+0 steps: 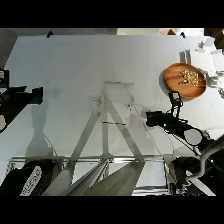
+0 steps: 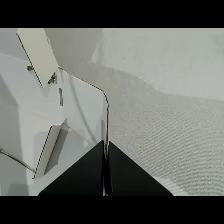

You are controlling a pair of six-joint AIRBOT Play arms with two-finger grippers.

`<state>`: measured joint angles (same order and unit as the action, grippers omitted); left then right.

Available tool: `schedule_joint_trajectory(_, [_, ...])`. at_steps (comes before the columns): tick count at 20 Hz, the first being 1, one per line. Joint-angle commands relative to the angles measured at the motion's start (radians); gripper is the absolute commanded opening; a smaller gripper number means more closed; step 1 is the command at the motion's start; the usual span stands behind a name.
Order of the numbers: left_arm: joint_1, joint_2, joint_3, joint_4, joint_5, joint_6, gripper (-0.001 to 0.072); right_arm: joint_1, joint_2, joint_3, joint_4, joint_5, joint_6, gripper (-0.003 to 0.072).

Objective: Fold the box and place the chain.

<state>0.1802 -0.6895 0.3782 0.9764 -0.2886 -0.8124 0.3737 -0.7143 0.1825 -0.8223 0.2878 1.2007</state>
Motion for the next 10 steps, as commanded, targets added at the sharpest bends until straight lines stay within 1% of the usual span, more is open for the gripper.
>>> schedule_joint_trajectory(1, [0.0, 0.001, 0.0, -0.001, -0.04, -0.003, 0.0695, 0.001, 0.0, -0.003, 0.0, -0.009, 0.003, 0.0009])
schedule_joint_trajectory(3, [-0.001, 0.001, 0.0, -0.055, -0.073, -0.068, 0.0694, 0.001, 0.0, -0.003, 0.0, -0.009, 0.003, 0.0009])
schedule_joint_trajectory(4, [-0.001, 0.001, 0.0, -0.077, -0.108, -0.07, 0.0688, 0.001, 0.0, -0.003, 0.0, -0.009, 0.003, 0.0009])
schedule_joint_trajectory(5, [-0.001, 0.001, 0.0, -0.079, -0.15, -0.066, 0.0612, 0.001, 0.0, -0.003, 0.0, -0.01, 0.003, 0.0009])
schedule_joint_trajectory(6, [-0.002, 0.001, 0.0, -0.079, -0.212, -0.039, 0.0494, 0.001, 0.0, -0.003, 0.0, -0.01, 0.003, 0.0009])
schedule_joint_trajectory(8, [-0.015, 0.001, 0.0, -0.079, -0.327, 0.039, 0.0495, 0.001, 0.0, -0.003, 0.0, -0.01, 0.003, 0.0009])
schedule_joint_trajectory(10, [-0.063, 0.0, 0.009, -0.074, -0.388, 0.046, 0.0487, 0.001, 0.0, -0.003, 0.0, -0.011, 0.003, 0.0009])
